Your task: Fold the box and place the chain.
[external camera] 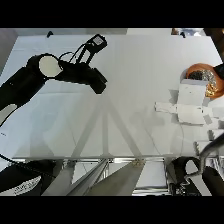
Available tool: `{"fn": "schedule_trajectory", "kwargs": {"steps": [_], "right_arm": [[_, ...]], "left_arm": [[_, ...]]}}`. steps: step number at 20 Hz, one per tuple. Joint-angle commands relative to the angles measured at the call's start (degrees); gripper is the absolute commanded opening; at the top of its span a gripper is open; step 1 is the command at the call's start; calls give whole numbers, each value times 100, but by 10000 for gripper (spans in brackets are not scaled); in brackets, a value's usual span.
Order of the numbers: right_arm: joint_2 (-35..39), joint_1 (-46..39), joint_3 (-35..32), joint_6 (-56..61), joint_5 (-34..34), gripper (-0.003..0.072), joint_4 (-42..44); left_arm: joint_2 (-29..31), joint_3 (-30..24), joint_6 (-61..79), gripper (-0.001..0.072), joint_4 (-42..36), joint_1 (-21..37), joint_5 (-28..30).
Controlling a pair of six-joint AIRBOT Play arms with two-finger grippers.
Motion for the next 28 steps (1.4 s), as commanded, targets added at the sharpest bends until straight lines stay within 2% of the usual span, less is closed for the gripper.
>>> {"fn": "schedule_trajectory", "kwargs": {"steps": [1,3,4,5,6,8,11,17,23,28], "right_arm": [[-4,0,2,2,-39,25,131],[-2,-2,2,2,-203,15,74],[-4,-2,2,4,-321,58,-4],[-7,-2,2,4,-413,152,-155],[-15,-2,2,11,-468,208,-404],[-79,-2,2,133,-435,207,-1250],[-411,-52,2,1012,-254,208,-2455],[-1443,-859,2,1005,442,225,-2465],[-1816,-2184,31,483,286,248,-2468],[-2614,-2811,719,-133,345,258,-2345]], "left_arm": [[-2,-2,0,12,0,-4,2],[-2,-2,2,12,2,-4,2],[-2,-2,2,12,2,-4,2],[-2,-2,0,12,2,-4,2],[-2,-2,0,12,2,-4,2],[-2,-2,2,12,2,-4,2],[-2,-2,2,12,2,-4,2],[-2,-2,2,12,2,-4,2],[-2,-2,2,12,0,-4,2],[-2,-2,2,12,2,-4,0]]}}
